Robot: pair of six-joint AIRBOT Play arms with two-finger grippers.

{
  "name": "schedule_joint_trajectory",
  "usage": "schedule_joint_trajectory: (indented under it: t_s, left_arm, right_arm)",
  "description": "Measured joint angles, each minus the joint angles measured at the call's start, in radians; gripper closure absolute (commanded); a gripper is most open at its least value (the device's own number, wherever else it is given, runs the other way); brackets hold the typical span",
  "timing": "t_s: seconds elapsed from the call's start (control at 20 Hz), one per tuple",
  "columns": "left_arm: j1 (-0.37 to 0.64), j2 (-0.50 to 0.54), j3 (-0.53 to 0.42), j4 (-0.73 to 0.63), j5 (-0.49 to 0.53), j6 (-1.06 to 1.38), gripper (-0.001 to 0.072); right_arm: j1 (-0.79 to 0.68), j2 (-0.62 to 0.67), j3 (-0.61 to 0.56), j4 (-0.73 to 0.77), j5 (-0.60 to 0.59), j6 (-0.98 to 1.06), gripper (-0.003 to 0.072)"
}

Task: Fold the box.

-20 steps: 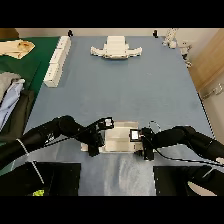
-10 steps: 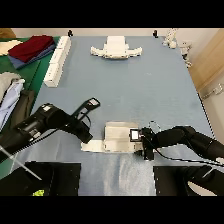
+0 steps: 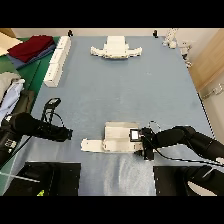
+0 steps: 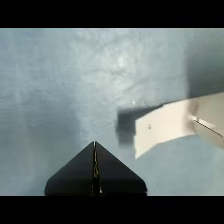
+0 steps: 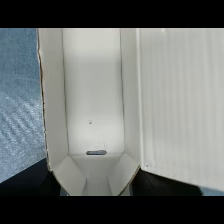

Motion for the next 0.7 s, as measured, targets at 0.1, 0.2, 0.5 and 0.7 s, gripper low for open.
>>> schedule_joint_trajectory:
  t_s: [0.1,0.2,0.5,0.7]
  left_arm:
    - [0.058,-0.049,-0.035,-0.134,-0.007,0.097,0.0696]
    - [0.085,-0.111,-0.057,-0.238,-0.006,0.167,0.0696]
    - [0.083,-0.267,-0.081,-0.348,0.06,0.218,0.0696]
    - [0.08,-0.304,-0.083,-0.364,0.086,0.217,0.0697]
  right_arm:
    - [0.0,0.0,0.0,0.0,0.0,0.0,0.012]
    - [0.0,0.0,0.0,0.0,0.0,0.0,0.0119]
    - [0.0,0.0,0.0,0.0,0.0,0.0,0.012]
    - [0.0,0.0,0.0,0.0,0.0,0.0,0.0119]
